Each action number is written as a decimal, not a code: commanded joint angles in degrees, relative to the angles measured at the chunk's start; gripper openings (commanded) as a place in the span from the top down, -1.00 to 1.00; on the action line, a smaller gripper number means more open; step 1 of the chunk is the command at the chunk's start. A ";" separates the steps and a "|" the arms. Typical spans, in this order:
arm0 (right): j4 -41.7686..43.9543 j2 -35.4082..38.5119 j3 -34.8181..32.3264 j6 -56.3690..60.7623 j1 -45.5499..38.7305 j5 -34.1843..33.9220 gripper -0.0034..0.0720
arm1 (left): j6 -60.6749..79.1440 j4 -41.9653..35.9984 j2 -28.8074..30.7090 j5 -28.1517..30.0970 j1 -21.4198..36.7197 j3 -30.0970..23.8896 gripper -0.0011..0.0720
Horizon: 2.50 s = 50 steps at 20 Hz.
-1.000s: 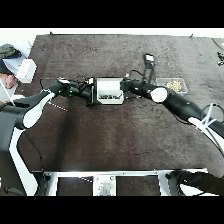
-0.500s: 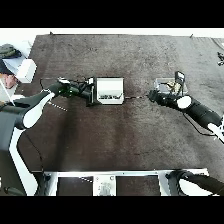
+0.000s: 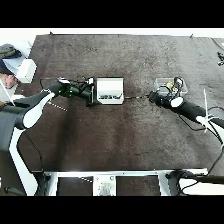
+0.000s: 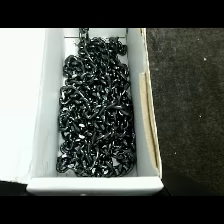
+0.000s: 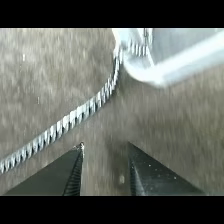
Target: Fold the box and place the chain.
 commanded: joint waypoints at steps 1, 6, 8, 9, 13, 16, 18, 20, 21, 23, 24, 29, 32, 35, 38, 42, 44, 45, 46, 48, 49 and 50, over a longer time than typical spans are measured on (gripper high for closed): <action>1.05 -3.96 3.91 -0.02 0.13 -2.05 0.05 | 0.02 0.00 0.00 0.02 0.02 0.00 0.19; 3.48 -7.98 7.61 -0.04 0.11 -2.25 0.36 | 0.02 0.00 0.00 0.02 0.04 0.00 0.19; 3.93 -7.82 7.65 -0.07 0.50 0.13 0.95 | 0.02 0.00 0.00 0.02 0.04 0.00 0.19; 4.00 -6.71 7.65 -0.09 1.40 0.96 0.95 | 0.02 0.00 -0.02 0.02 0.04 0.00 0.19; 3.98 6.43 7.72 -5.42 9.38 2.43 0.95 | 0.02 0.00 0.00 0.04 0.04 0.00 0.19; 3.93 16.61 8.02 -7.43 16.46 1.99 0.95 | 0.02 0.00 -0.02 0.04 0.04 0.00 0.19; 4.00 20.09 9.03 -7.39 19.91 1.49 0.95 | 0.02 0.00 -0.02 0.04 0.04 0.00 0.19; 3.96 20.48 11.52 -7.43 23.65 -0.68 0.95 | 0.02 0.00 0.00 0.07 0.04 0.00 0.19; 3.91 19.85 13.03 -7.43 25.11 -1.44 0.95 | 0.02 0.00 -0.02 0.07 0.04 0.00 0.19; 3.52 17.49 16.04 -7.43 28.20 -2.69 0.95 | 0.02 0.00 0.00 0.07 0.04 0.00 0.19; 3.34 16.20 17.22 -7.45 29.49 -2.80 0.95 | 0.02 0.00 0.00 0.07 0.04 0.00 0.19; 2.86 9.35 19.12 -7.43 31.74 -2.27 0.95 | 0.02 0.00 -0.02 0.07 0.04 0.00 0.19; 0.44 6.67 19.12 -7.41 31.69 -2.19 0.95 | 0.02 0.00 -0.02 0.09 0.04 0.00 0.19; -6.40 5.62 19.12 -7.43 31.65 -2.21 0.95 | 0.02 0.00 0.00 0.07 0.04 0.00 0.19; -12.44 5.86 19.12 -7.41 31.65 -2.21 0.95 | 0.02 0.00 0.00 0.07 0.04 0.00 0.19; -12.61 5.88 19.12 -7.21 31.01 -1.29 -0.10 | 0.02 0.00 0.00 0.07 0.04 0.00 0.19; -13.07 5.92 19.12 -7.69 30.18 -3.15 0.30 | 0.02 0.00 0.00 0.04 0.04 0.00 0.19; -14.25 6.12 19.12 -7.89 29.70 -4.09 0.30 | 0.02 0.00 0.00 0.04 0.04 0.00 0.19; -15.50 6.69 19.12 -7.85 29.22 -4.24 0.30 | 0.02 0.00 -0.02 0.04 0.04 0.00 0.19; -17.07 7.80 19.26 -7.85 27.41 -3.82 0.31 | 0.02 0.00 0.00 0.04 0.04 0.00 0.19; -15.74 7.69 19.45 -7.39 25.31 -2.27 0.31 | 0.02 0.00 0.00 0.02 0.04 0.00 0.19; -13.42 7.54 19.91 -8.20 22.97 0.85 0.59 | 0.02 0.00 0.00 0.04 0.04 0.00 0.19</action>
